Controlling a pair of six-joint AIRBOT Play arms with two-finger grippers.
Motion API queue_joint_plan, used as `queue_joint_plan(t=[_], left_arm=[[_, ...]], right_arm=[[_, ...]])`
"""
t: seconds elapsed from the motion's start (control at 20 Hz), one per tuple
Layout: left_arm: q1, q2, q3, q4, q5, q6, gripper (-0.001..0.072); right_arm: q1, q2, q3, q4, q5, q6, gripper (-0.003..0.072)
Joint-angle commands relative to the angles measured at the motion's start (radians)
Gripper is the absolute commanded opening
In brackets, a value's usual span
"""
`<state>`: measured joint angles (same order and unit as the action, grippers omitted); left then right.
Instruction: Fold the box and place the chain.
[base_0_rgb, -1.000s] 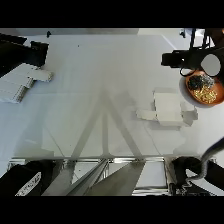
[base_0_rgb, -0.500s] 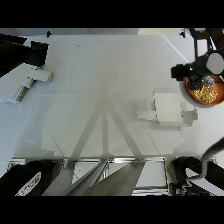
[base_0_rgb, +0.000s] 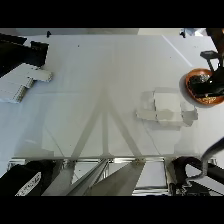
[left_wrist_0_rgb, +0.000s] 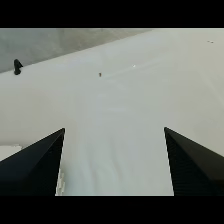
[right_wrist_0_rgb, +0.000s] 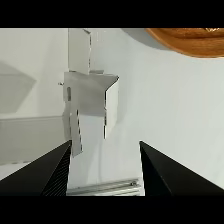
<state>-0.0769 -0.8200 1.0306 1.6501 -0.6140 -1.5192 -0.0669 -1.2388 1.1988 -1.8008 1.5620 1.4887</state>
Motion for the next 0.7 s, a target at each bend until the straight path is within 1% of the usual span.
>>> queue_joint_plan(t=[0.0,0.3,0.5,0.65], left_arm=[[0.0,0.001,0.0,0.0,0.0,0.0,0.0696],[0.0,0.001,0.0,0.0,0.0,0.0,0.0696],[0.0,0.001,0.0,0.0,0.0,0.0,0.0696],[0.0,0.001,0.0,0.0,0.0,0.0,0.0696]], right_arm=[[-0.026,-0.088,0.0,0.003,0.055,-0.066,0.048],[-0.026,-0.229,0.0,-0.01,0.099,-0.077,0.048],[-0.029,-0.287,0.0,-0.059,0.106,-0.075,0.0479],[-0.06,-0.323,0.0,-0.066,0.105,-0.045,0.0477]])
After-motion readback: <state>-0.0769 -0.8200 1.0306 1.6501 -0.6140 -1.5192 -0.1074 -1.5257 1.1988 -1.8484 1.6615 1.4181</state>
